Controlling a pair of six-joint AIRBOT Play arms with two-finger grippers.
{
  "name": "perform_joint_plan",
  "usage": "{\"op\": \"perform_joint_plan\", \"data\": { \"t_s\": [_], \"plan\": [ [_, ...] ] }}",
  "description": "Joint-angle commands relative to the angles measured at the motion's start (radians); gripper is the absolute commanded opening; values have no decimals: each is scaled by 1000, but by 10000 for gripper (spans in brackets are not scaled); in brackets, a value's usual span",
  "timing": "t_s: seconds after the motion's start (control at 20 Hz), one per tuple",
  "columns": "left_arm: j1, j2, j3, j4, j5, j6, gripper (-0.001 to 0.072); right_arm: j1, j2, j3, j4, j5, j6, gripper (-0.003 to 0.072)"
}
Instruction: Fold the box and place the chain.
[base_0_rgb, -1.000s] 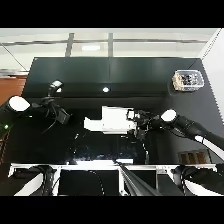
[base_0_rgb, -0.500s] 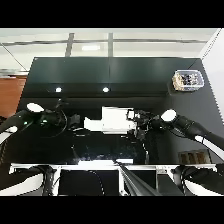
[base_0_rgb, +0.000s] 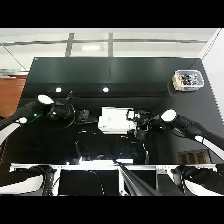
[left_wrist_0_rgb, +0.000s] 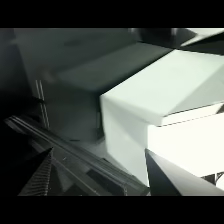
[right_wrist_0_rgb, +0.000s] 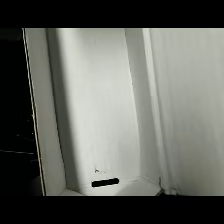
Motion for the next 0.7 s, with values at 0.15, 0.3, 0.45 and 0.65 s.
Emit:
{"op": "perform_joint_plan", "data": {
  "t_s": [0.15, 0.3, 0.45, 0.65],
  "plan": [
    [-50, 0, 84, 34, -104, 11, 637, 0, 0, 0, 0, -1, 0, 97],
    [-111, -1, 84, 35, -96, 13, 637, 0, 0, 0, 0, -1, 0, 97],
    [-151, 0, 84, 35, -71, 9, 621, 0, 0, 0, 0, -1, 0, 97],
    [-216, 0, 114, 72, 11, -149, 620, 0, 0, 0, 0, -1, 0, 97]
  ]
}}
